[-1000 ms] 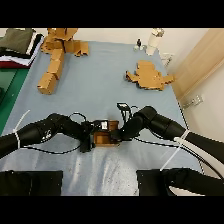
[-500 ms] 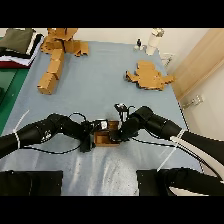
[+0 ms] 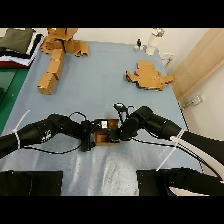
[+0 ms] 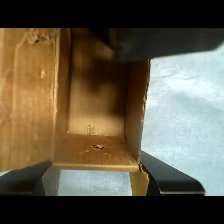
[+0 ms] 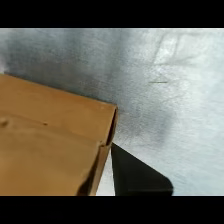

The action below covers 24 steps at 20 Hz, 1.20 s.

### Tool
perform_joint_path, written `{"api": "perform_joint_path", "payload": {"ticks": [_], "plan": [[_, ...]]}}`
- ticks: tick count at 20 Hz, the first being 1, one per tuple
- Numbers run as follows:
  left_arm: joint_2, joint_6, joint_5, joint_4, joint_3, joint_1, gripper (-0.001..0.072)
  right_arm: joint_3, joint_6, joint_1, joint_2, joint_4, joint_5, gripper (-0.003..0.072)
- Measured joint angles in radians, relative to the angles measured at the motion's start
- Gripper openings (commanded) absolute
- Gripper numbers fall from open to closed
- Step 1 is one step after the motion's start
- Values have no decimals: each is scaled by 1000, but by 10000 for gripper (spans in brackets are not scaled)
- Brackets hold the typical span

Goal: Fold the box.

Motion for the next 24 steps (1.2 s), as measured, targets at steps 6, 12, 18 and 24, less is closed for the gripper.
{"api": "perform_joint_path", "payload": {"ticks": [6,12,18,24], "plan": [[0,-1,5,0,0,0,423,12,8,0,0,2,-21,402],[0,-1,6,1,0,0,423,108,11,0,2,-10,-128,400],[0,-1,6,22,-1,0,423,171,42,-2,16,-77,-239,399],[0,-3,5,31,-2,0,423,180,53,-3,34,-125,-307,376]]}}
